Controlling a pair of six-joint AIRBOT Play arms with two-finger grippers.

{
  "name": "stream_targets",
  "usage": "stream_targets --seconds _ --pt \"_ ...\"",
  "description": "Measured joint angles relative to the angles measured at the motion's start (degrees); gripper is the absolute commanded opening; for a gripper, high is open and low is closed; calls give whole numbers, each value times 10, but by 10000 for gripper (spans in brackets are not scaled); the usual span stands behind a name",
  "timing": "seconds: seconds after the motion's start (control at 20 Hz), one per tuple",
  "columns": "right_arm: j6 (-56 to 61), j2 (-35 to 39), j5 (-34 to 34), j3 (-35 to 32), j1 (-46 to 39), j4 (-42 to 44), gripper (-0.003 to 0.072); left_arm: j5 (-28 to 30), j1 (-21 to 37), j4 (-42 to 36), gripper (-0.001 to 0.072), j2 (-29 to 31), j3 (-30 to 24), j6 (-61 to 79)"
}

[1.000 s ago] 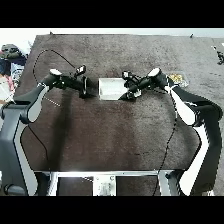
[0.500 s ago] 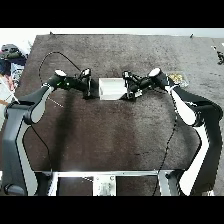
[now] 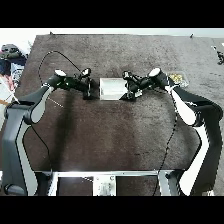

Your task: Fold the box and place the chain.

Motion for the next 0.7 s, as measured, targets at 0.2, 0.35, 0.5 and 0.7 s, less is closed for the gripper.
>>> stream_targets --seconds 0.2,0.35,0.5,0.7 --pt "2 0 0 0 1 2 463 -9 0 5 712 0 0 2" --pt "0 0 0 0 1 2 463 -10 0 7 712 0 0 3" --pt "0 0 0 0 1 1 463 -3 -7 5 712 0 0 3" --pt "1 0 0 0 1 1 463 25 -15 4 712 0 0 -8"
